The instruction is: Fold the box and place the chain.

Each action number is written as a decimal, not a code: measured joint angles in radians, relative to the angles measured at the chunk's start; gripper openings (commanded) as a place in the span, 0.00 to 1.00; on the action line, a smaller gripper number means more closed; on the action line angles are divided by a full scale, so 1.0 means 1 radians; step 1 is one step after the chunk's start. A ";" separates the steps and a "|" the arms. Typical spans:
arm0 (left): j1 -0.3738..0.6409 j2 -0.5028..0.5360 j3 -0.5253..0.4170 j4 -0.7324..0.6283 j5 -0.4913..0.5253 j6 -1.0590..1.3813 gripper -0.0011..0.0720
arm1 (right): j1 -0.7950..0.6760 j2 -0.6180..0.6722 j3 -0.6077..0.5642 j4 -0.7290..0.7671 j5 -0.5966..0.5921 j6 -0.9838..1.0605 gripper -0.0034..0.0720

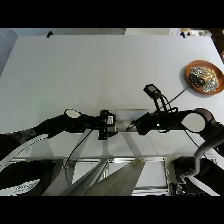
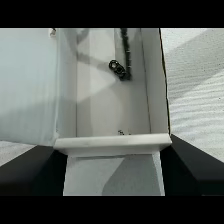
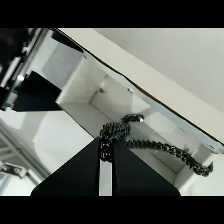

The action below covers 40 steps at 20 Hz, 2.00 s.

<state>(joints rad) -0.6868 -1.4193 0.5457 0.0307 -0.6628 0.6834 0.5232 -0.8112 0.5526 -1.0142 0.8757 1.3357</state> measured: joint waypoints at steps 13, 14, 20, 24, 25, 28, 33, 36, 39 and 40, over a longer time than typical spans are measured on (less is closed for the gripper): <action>0.000 0.000 0.000 0.000 0.000 0.000 0.20 | -0.050 -0.004 0.211 -0.174 0.191 0.002 0.16; 0.000 0.000 0.000 0.000 0.000 0.000 0.20 | -0.074 -0.004 0.259 -0.209 0.230 0.003 0.11; 0.000 0.000 0.000 0.000 0.000 0.000 0.20 | -0.306 -0.049 0.383 -0.381 0.370 0.003 0.28; 0.000 0.000 0.000 0.000 0.000 0.000 0.20 | -0.405 -0.172 0.362 -0.415 0.340 0.029 0.64; 0.000 0.000 0.000 0.000 0.000 0.000 0.20 | -0.417 -0.213 0.353 -0.418 0.314 0.050 0.62; 0.000 0.000 0.000 0.000 0.000 0.000 0.20 | -0.435 -0.331 0.338 -0.424 0.246 0.110 0.54; 0.000 0.000 0.000 0.000 0.000 0.000 0.20 | -0.443 -0.478 0.330 -0.429 0.188 0.175 0.54; 0.000 0.000 0.000 0.000 0.000 0.000 0.20 | -0.444 -0.531 0.327 -0.430 0.165 0.211 0.53; 0.000 0.000 0.000 0.000 0.000 0.000 0.20 | -0.445 -0.557 0.314 -0.431 0.144 0.226 0.45; 0.000 0.000 0.000 0.000 0.000 0.000 0.20 | -0.445 -0.562 0.309 -0.433 0.137 0.229 0.45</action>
<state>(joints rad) -0.6868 -1.4193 0.5457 0.0311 -0.6628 0.6830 0.0784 -1.3727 0.8619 -1.4467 1.0130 1.5646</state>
